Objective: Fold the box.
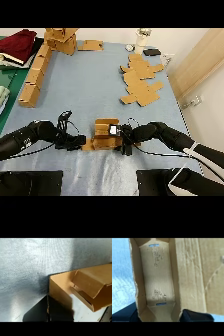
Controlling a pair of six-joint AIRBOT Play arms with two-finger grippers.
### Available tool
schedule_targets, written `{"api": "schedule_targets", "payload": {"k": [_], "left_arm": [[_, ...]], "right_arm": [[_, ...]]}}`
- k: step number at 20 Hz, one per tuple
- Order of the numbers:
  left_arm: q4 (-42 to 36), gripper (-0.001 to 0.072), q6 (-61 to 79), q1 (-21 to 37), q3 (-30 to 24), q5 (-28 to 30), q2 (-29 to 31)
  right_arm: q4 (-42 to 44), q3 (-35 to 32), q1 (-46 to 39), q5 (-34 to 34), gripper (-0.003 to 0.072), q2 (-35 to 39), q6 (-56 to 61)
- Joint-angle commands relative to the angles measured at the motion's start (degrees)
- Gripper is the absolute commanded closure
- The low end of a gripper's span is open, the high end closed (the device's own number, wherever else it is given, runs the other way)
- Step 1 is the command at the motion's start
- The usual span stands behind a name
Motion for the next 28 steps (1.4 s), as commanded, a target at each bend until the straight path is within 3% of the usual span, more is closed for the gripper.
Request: {"api": "schedule_targets", "payload": {"k": [1, 9, 15, 16, 17, 28], "left_arm": [[-0.7, 0.0701, 0.4, 0.0, 0.5, -0.1, -0.2], [-0.8, 0.0700, 0.5, 0.1, 0.8, -1.7, 3.6], [-14.4, 0.0685, 11.7, 0.0, 0.9, 2.9, 3.7], [-16.4, 0.0451, 13.5, 0.0, 0.9, 3.1, 2.9], [-18.0, 0.0361, 14.6, 0.0, 0.9, 3.4, 2.2], [-19.7, 0.0357, 15.5, 0.1, 0.9, 3.5, 1.7]], "right_arm": [[0.0, 0.0, 0.0, 0.0, 0.0129, 0.0, 0.0], [0.0, 0.0, 0.0, 0.0, 0.0129, 0.0, 0.0], [0.0, 0.0, 0.0, 0.0, 0.0128, 0.0, 0.0], [0.0, 0.0, 0.0, 0.0, 0.0129, 0.0, 0.0], [0.0, 0.0, 0.0, 0.0, 0.0129, 0.0, 0.0], [0.0, 0.0, 0.0, 0.0, 0.0129, 0.0, 0.0]]}}
